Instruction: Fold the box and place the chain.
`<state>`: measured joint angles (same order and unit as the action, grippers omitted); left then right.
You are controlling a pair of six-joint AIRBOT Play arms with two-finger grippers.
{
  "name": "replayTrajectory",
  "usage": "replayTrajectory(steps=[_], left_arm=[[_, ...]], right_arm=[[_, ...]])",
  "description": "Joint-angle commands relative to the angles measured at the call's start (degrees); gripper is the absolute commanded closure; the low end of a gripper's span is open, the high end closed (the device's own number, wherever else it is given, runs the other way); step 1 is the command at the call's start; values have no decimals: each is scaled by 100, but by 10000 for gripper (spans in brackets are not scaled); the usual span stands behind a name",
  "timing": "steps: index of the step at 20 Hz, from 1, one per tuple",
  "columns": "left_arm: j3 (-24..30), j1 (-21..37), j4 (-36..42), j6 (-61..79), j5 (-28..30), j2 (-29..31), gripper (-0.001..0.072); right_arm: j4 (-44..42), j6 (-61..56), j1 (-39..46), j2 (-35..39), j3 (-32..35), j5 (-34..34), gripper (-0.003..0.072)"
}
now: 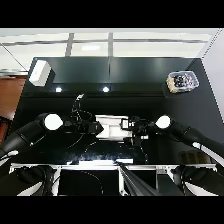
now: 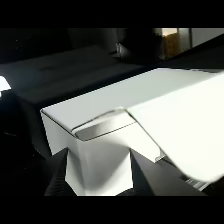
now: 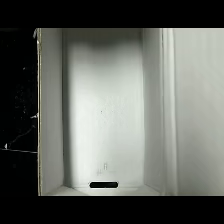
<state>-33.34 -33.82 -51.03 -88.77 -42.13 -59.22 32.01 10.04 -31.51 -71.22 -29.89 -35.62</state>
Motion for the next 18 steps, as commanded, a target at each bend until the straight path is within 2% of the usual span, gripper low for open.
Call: replayTrajectory(steps=[1, 10, 11, 12, 17, 18], left_arm=[[-7, -199, -527, -566, 131, -4, 264], [-7, -264, -621, -645, 205, -155, 257], [-7, -264, -621, -645, 229, -175, 177], [-7, -262, -621, -645, 256, -179, 144], [-7, -262, -619, -645, 278, -199, 140], [-7, -262, -614, -645, 275, -199, 91]], right_arm=[[0, 7, -4, -2, 2, 4, 286], [0, 9, -4, -2, 2, 7, 286], [0, 7, -4, -2, 2, 7, 287], [0, 7, -4, -2, 2, 4, 286], [0, 7, -4, -2, 2, 4, 287], [0, 7, -4, -2, 2, 4, 286]])
